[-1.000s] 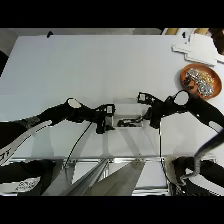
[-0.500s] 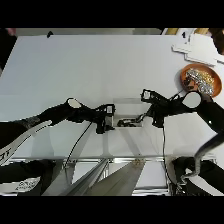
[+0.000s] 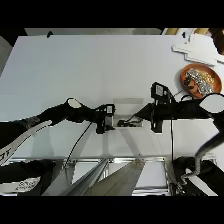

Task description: Fold the box and place the chain.

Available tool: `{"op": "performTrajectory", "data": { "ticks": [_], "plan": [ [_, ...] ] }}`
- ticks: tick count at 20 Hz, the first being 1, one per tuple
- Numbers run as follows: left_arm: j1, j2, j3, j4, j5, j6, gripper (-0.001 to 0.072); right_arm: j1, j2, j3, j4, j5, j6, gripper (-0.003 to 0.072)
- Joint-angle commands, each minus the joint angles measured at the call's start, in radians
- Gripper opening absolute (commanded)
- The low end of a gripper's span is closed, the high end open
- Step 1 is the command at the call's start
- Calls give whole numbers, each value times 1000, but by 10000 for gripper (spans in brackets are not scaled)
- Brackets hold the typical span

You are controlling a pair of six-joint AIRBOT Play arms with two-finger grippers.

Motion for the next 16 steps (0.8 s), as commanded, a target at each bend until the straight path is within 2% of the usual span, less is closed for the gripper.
{"op": "performTrajectory", "data": {
  "ticks": [1,7,11,13,16],
  "plan": [
    [0,0,1,0,0,0,151,0,12,0,185,-5,-56,17],
    [0,0,1,0,0,0,151,2,-17,-6,143,-30,-55,18],
    [0,0,1,0,0,0,151,76,-97,-12,-38,-36,-55,18],
    [0,0,1,0,0,0,151,115,-140,-12,-95,-71,-43,19],
    [0,0,1,0,0,0,151,137,-185,-12,-90,-176,37,20]
  ]
}}
